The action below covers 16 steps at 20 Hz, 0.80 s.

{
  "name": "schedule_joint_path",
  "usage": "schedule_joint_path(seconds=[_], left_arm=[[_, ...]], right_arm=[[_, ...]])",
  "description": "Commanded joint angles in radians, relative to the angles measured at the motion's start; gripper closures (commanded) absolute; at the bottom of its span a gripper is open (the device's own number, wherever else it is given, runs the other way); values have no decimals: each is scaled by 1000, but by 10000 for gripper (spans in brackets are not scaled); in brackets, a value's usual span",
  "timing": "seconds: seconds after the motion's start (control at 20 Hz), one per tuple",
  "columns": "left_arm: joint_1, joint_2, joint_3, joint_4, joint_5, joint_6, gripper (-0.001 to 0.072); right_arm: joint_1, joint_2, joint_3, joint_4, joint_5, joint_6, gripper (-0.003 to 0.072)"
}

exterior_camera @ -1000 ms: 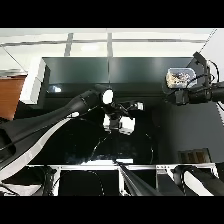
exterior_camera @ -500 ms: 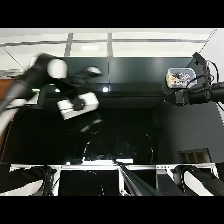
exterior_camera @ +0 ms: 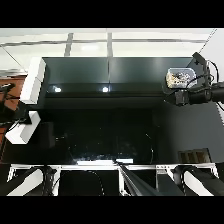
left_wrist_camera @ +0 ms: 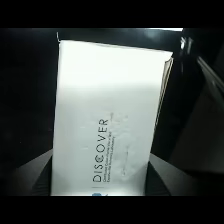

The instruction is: Fold the box and place the chain.

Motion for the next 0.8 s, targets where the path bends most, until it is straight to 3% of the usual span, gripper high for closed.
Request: schedule_joint_path(seconds=[0.0,0.3,0.65,0.7,0.75], left_arm=[[124,10,-27,14,108,-8,423],[124,-74,-3,-32,353,99,423],[124,-237,69,-75,448,182,412],[124,-246,80,-91,447,182,304],[119,-247,100,-114,449,180,-11]], right_arm=[[0,1,0,0,0,0,671],[0,1,0,2,1,19,671],[0,1,0,1,0,27,671],[0,1,0,1,0,31,671],[0,1,0,2,0,32,671]])
